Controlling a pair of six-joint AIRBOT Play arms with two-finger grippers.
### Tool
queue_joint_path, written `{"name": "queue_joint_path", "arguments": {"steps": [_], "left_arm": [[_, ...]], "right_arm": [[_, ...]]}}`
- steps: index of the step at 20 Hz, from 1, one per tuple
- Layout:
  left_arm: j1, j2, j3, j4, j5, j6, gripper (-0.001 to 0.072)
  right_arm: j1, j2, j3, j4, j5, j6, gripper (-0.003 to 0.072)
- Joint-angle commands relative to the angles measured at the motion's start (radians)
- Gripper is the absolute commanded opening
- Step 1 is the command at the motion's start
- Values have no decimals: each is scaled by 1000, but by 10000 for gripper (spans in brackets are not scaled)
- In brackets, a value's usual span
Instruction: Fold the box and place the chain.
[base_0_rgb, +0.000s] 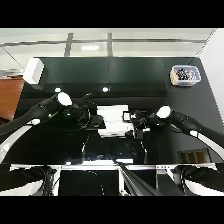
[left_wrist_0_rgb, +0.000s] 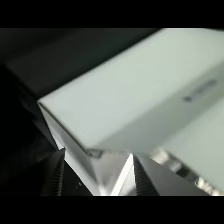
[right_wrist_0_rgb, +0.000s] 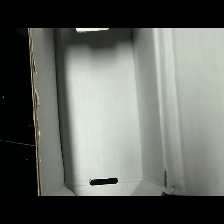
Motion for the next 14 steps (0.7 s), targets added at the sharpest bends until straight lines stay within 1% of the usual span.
{"name": "queue_joint_path", "arguments": {"steps": [1, 5, 10, 11, 14], "left_arm": [[-49, -1, 3, 142, 67, -177, 485], [-72, -1, 10, 224, 69, -291, 485], [-161, -1, 98, 421, 63, -481, 485], [-181, -1, 117, 474, 55, -535, 485], [-246, -8, 172, 642, -31, -694, 485]], "right_arm": [[1, 0, 0, 2, 0, 1, 171], [1, 0, 0, 2, 0, 1, 171], [1, 0, 0, 2, 0, 1, 171], [1, 0, 0, 2, 0, 1, 171], [1, 0, 0, 2, -2, 2, 171]]}}
